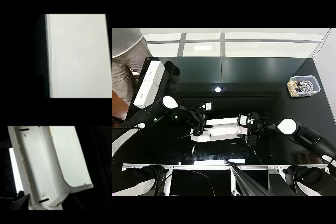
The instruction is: Fold the box and place the chain.
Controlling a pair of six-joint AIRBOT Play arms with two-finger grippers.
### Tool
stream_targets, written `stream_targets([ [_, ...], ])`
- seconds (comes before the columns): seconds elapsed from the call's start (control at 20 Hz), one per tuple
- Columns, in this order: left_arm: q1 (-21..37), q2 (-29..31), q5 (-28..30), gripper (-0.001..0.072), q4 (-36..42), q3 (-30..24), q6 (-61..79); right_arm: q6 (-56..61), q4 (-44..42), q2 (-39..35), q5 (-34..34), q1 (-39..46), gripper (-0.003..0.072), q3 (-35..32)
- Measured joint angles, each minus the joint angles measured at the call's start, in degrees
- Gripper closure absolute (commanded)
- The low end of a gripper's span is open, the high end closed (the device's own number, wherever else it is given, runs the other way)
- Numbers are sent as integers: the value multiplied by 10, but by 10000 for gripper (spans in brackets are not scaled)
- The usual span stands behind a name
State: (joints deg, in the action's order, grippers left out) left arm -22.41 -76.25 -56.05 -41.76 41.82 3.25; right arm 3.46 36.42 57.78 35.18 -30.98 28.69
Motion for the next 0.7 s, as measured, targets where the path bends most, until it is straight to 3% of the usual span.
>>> stream_targets([
  [0.7, 0, 2, 0, 684, 0, 0, 1, -155, -140, 64, 38, 15, 61, -1],
])
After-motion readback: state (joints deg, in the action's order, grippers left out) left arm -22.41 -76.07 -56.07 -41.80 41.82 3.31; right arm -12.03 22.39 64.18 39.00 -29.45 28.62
